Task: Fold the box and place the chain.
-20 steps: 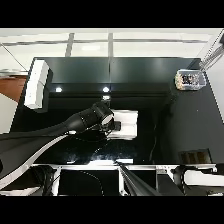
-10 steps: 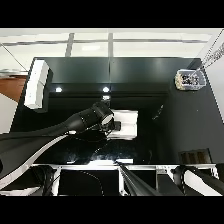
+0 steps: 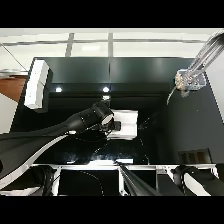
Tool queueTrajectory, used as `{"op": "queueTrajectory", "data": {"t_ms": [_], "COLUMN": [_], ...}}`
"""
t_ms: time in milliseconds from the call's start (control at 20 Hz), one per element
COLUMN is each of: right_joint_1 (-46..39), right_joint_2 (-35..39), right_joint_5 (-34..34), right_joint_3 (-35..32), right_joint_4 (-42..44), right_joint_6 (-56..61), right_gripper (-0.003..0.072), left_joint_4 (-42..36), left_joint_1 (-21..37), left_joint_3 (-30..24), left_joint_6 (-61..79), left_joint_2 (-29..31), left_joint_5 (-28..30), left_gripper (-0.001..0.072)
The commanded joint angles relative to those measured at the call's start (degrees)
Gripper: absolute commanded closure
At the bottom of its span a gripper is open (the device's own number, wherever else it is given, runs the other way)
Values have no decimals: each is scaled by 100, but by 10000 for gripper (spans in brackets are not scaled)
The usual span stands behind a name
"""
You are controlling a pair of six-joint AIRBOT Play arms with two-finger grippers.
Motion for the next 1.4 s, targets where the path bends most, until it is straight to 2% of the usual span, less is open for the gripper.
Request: {"op": "queueTrajectory", "data": {"t_ms": [0,150,350,650,1350], "right_joint_1": [704,1178,1598,1617,1617], "right_joint_2": [120,122,120,120,116], "right_joint_5": [909,1169,1180,1241,422], "right_joint_3": [-225,-225,-225,-225,-221], "right_joint_4": [-118,-7,168,1211,1899], "right_joint_6": [-59,-59,-61,-83,-103], "right_gripper": [648,648,648,648,648], "left_joint_4": [24,24,24,24,24], "left_joint_1": [0,0,0,0,0], "left_joint_3": [0,0,0,0,0], "left_joint_6": [2,2,2,2,2], "left_joint_2": [-4,-4,-4,-4,-4], "left_joint_5": [0,9,0,2,2], "left_gripper": [681,681,681,681,681]}}
